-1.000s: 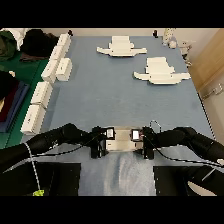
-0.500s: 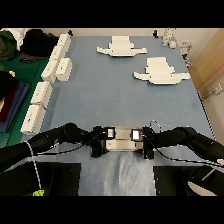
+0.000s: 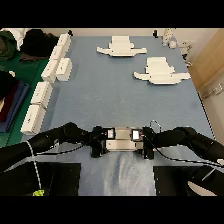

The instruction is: Fold the box.

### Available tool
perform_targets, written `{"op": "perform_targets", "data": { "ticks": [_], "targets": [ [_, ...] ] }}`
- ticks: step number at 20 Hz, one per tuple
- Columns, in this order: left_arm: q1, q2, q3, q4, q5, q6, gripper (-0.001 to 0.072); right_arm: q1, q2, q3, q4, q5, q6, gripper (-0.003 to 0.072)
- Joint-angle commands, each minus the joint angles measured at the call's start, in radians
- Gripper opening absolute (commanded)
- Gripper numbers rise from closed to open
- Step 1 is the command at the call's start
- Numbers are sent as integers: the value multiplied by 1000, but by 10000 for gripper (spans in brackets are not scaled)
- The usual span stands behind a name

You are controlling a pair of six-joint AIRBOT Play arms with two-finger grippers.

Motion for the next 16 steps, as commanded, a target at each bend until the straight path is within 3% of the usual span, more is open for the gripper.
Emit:
{"op": "perform_targets", "data": {
  "ticks": [1,16],
  "targets": [
    [0,0,1,1,-1,2,592,0,0,0,0,0,1,511],
    [1,1,1,2,0,-8,595,0,0,0,0,0,0,512]
  ]
}}
